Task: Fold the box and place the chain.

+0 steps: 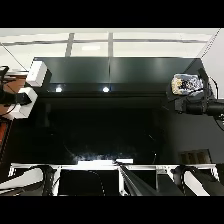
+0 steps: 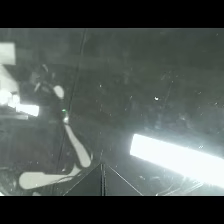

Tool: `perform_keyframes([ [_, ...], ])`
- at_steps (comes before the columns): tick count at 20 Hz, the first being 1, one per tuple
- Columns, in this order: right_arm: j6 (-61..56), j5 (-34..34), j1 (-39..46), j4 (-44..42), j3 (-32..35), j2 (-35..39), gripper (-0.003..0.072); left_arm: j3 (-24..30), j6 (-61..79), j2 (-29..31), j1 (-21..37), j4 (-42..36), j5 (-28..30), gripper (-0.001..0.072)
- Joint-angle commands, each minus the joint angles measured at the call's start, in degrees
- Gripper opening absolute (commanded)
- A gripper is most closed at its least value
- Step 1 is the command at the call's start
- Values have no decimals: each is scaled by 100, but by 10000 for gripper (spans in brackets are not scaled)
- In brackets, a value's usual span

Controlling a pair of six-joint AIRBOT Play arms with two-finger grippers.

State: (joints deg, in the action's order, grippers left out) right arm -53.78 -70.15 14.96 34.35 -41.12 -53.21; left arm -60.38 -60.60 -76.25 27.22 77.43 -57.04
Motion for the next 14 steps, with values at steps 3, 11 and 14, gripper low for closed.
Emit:
perform_keyframes([
  [3, -2, 358, 2, -22, 2, 0, 15, -352, 708, -852, 208, -579, 1019, 272],
  [11, -9, 299, -9, -70, 2, -4, 15, -1532, 245, -2011, -278, -535, 1198, 709],
  [14, 0, 264, -9, -302, 0, -4, 14, -2009, -455, -1812, -293, 136, 625, 709],
])
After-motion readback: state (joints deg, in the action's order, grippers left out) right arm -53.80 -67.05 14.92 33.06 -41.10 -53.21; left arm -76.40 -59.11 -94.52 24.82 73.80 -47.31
